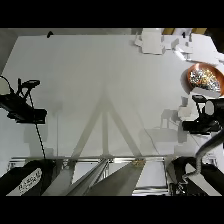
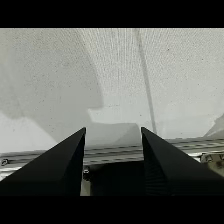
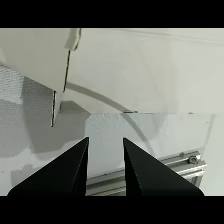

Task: Fold the box and place the chain.

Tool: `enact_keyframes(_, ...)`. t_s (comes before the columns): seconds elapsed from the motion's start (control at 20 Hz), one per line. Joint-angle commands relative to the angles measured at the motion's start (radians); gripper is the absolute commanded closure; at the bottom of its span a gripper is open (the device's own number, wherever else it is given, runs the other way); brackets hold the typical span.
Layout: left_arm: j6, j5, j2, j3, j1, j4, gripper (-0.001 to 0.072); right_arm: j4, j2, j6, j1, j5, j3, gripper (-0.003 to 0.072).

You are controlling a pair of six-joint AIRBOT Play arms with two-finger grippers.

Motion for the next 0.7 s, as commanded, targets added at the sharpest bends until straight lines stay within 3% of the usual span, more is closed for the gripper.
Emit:
enact_keyframes(0.0, 0.000, 0.000, 0.000, -0.001, 0.001, 0.000, 0.0317, 0.000, 0.001, 0.000, 0.000, 0.000, 0.000, 0.0439)
enact_keyframes(0.5, 0.000, 0.000, 0.000, -0.001, 0.001, 0.000, 0.0317, 0.024, 0.001, 0.000, 0.000, -0.034, 0.002, 0.0442)
enact_keyframes(0.65, 0.000, 0.000, 0.000, -0.001, 0.001, 0.000, 0.0317, -0.001, 0.000, -0.031, 0.000, -0.079, 0.074, 0.0459)
